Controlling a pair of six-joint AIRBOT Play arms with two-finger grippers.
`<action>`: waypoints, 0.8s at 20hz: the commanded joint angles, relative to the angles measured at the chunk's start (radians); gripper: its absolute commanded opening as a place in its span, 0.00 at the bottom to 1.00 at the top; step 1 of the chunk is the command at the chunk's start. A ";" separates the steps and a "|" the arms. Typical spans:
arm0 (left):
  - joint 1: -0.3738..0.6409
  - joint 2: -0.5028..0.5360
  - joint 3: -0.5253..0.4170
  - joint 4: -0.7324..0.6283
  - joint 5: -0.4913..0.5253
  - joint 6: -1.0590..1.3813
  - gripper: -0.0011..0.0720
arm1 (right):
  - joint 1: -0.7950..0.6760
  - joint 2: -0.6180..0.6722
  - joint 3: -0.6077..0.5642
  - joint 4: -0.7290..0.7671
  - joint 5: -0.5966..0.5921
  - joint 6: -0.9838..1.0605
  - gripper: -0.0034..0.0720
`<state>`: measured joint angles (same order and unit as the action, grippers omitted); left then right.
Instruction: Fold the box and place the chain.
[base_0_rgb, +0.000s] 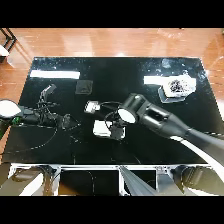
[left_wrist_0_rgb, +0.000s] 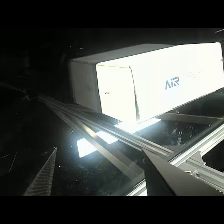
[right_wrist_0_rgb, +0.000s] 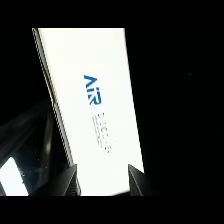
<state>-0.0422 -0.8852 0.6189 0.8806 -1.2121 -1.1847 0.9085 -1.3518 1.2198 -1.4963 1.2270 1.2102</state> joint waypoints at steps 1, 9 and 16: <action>0.000 0.000 0.000 0.000 0.000 0.000 0.89 | -0.056 0.096 -0.001 0.010 0.093 0.203 0.50; 0.000 0.000 0.000 0.000 0.001 0.004 0.89 | -0.179 0.224 -0.419 0.673 -0.384 0.454 0.07; 0.000 0.000 0.000 0.000 0.005 0.004 0.89 | -0.179 0.151 -0.456 0.781 -0.502 0.451 0.07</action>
<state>-0.0422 -0.8852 0.6189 0.8806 -1.2106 -1.1809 0.7307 -1.1740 0.7837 -0.7799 0.7727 1.6535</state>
